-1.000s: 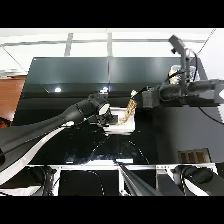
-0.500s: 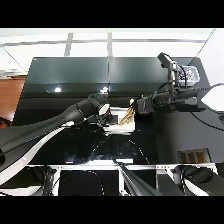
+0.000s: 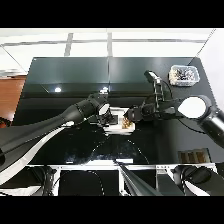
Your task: Fold the box and place the chain.
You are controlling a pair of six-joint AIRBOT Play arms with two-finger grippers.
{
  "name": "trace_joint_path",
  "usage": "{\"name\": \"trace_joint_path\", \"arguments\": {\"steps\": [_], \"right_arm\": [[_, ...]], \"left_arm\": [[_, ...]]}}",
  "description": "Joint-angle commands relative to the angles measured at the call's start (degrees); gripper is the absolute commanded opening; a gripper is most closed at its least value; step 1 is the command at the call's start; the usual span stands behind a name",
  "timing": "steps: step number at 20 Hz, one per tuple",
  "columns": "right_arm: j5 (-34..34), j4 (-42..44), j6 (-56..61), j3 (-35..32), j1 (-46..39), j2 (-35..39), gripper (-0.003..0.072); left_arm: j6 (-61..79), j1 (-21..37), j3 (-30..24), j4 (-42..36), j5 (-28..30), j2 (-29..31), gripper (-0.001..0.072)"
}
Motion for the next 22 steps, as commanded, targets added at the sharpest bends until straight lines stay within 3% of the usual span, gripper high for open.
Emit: {"name": "trace_joint_path", "arguments": {"steps": [1,5,6,11,13,21,22], "right_arm": [[-0.5,-3.7,0.6,-0.9,-0.5,-0.3,0.0200],[4.1,-3.6,-1.0,-0.9,-5.5,1.3,0.0183],[3.8,-2.6,-1.7,-0.9,-5.2,1.3,0.0074],[-2.2,-1.2,-1.9,-0.9,-1.3,0.0,0.0072],[-2.7,-0.5,-1.9,-0.9,-0.8,-1.1,0.0368],[9.6,-4.4,-2.0,-0.9,-14.3,2.6,0.0365],[10.8,-4.8,-2.2,-0.9,-14.7,2.7,0.0365]], "left_arm": [[0.1,0.0,0.1,0.0,0.1,0.0,0.0027],[0.1,0.0,0.1,0.0,1.4,0.0,0.0027],[0.1,0.0,0.1,0.0,1.3,0.0,0.0027],[0.1,0.0,0.1,0.0,1.3,0.0,0.0027],[0.1,0.0,0.1,0.0,1.3,0.0,0.0027],[3.8,0.0,0.3,-0.1,-0.6,0.0,0.0031],[3.8,0.0,1.0,-0.5,-2.1,0.1,0.0100]]}}
